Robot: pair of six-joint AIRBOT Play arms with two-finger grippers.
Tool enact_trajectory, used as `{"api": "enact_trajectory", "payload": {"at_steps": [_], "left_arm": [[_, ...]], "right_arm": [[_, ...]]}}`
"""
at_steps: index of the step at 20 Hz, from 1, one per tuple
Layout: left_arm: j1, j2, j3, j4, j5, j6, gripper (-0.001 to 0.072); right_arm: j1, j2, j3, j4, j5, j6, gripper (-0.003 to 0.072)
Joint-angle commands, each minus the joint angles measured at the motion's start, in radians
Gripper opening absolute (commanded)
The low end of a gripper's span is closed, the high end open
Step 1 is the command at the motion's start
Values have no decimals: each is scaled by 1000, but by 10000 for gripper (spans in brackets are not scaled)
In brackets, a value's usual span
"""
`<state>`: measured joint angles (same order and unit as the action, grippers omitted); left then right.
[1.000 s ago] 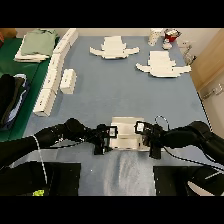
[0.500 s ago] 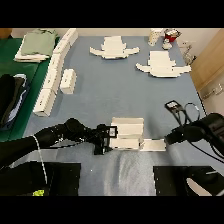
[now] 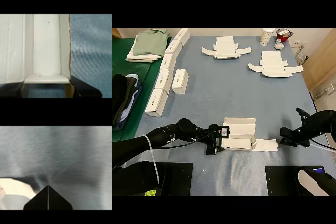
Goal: Fold the box.
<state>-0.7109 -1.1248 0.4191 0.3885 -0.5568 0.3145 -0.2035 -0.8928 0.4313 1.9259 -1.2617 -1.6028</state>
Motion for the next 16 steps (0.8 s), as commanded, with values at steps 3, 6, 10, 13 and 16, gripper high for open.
{"api": "enact_trajectory", "payload": {"at_steps": [3,6,10,13,16], "left_arm": [[0,0,0,0,0,0,328],[0,0,0,0,0,0,327],[0,0,0,0,0,0,328],[0,0,0,0,0,0,328],[0,0,0,0,0,0,328]], "right_arm": [[-38,-41,-85,230,-13,-105,-1],[-34,-35,-95,327,-43,-158,-1],[32,-11,-95,366,-33,-161,0],[106,-11,-85,427,3,-160,195],[142,3,-42,427,-8,-159,225]]}}
